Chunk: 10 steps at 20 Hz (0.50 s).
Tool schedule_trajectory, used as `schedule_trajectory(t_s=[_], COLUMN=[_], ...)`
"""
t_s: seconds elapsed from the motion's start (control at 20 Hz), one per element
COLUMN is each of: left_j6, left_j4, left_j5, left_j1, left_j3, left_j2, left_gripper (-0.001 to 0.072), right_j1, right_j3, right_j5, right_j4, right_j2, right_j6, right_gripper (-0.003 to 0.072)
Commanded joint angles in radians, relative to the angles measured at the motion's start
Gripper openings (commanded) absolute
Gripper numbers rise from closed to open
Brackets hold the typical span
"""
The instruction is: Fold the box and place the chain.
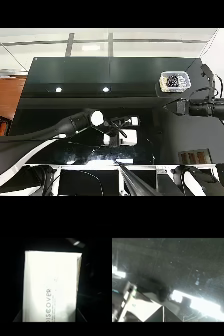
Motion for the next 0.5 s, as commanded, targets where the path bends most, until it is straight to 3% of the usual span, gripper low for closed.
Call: schedule_trajectory(t_s=[0.0, 0.15, 0.25, 0.45], left_j6=[-0.113, -0.200, -0.280, -0.419], left_j4=[0.117, 0.267, 0.312, 0.309], left_j5=[-0.008, -0.028, -0.019, -0.011], left_j1=[0.113, 0.344, 0.565, 0.967], left_j3=[0.001, 0.002, 0.026, 0.175], left_j2=[0.083, 0.154, 0.154, 0.017], left_gripper=[0.0328, 0.0331, 0.0331, 0.0361], right_j1=[-0.001, -0.001, -0.001, 0.000], right_j3=[-0.001, -0.001, -0.001, -0.001], right_j5=[0.001, 0.006, 0.018, 0.019], right_j4=[0.000, 0.001, 0.001, 0.003], right_j2=[0.000, 0.000, 0.000, 0.000], right_j6=[0.001, 0.002, 0.011, 0.039], right_gripper=[0.0014, 0.0014, 0.0014, 0.0014])
